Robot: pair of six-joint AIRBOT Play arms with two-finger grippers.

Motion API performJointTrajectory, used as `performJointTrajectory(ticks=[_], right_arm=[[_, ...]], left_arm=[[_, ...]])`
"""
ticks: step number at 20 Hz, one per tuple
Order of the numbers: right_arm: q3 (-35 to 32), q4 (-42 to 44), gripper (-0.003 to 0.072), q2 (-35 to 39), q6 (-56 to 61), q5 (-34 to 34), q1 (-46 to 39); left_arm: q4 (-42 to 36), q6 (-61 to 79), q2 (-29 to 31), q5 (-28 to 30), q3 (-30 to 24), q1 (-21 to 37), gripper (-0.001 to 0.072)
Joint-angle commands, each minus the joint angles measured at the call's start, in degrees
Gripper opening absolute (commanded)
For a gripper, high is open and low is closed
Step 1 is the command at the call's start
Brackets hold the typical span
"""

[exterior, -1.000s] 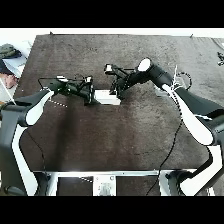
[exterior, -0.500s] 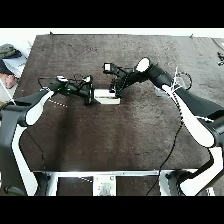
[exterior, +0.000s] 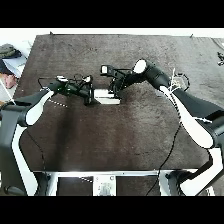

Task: Fold the box and place the chain.

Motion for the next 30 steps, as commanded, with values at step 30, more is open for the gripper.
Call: performJointTrajectory(ticks=[30], right_arm=[[-4.66, 15.87, 0.0061, 0.87, 2.29, 1.14, -5.07]], left_arm=[[0.02, 0.02, -0.02, -0.09, -0.02, -0.04, 0.0278]])
